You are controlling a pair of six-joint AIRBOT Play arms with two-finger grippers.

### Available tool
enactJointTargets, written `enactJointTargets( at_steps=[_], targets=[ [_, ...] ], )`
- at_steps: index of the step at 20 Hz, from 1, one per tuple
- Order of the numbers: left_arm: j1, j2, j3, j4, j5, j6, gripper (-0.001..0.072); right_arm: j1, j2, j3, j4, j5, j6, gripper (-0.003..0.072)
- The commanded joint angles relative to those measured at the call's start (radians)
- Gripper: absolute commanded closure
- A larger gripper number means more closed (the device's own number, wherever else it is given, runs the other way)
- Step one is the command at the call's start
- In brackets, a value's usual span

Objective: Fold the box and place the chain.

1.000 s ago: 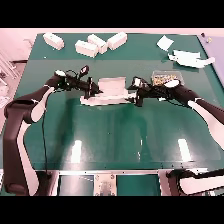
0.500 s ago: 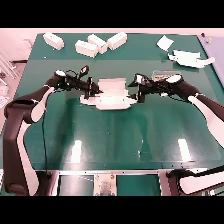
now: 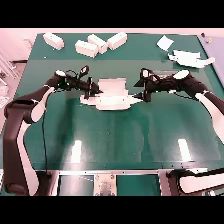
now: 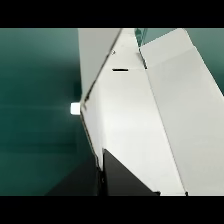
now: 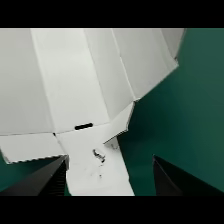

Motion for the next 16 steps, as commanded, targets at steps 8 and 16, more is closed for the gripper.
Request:
enactJointTargets(
  at_steps=[8,16],
  targets=[
    [-0.001,0.000,0.000,0.000,0.000,0.000,0.0687,0.164,0.124,-0.255,-0.011,-0.217,0.074,0.0080],
    [-0.001,0.000,0.000,0.000,0.000,0.000,0.0687,0.243,0.100,-0.297,-0.014,-0.329,0.011,0.0079]
  ],
)
